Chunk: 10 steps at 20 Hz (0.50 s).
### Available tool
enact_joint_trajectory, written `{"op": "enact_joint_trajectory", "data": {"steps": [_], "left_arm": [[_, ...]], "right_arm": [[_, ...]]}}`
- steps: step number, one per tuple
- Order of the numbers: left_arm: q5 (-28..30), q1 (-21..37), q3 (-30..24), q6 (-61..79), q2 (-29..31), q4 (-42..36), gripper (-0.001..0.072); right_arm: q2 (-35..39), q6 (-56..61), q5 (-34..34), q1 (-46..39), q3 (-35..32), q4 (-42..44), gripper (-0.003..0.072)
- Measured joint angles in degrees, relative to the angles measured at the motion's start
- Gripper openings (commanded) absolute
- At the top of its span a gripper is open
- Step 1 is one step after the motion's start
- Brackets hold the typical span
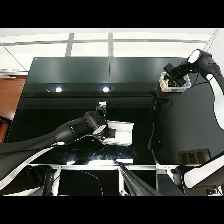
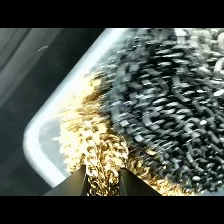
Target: Fold the box and place the chain.
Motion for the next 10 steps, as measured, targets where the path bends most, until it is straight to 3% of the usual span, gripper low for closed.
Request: {"op": "enact_joint_trajectory", "data": {"steps": [4,10], "left_arm": [[0.02,0.0,0.0,0.0,0.0,0.0,0.003],[0.04,0.0,0.0,0.0,0.0,0.02,0.003]], "right_arm": [[6.32,-10.84,1.9,-2.01,0.0,2.99,0.0009],[21.46,-24.2,3.19,-3.72,0.0,6.01,0.0008]]}}
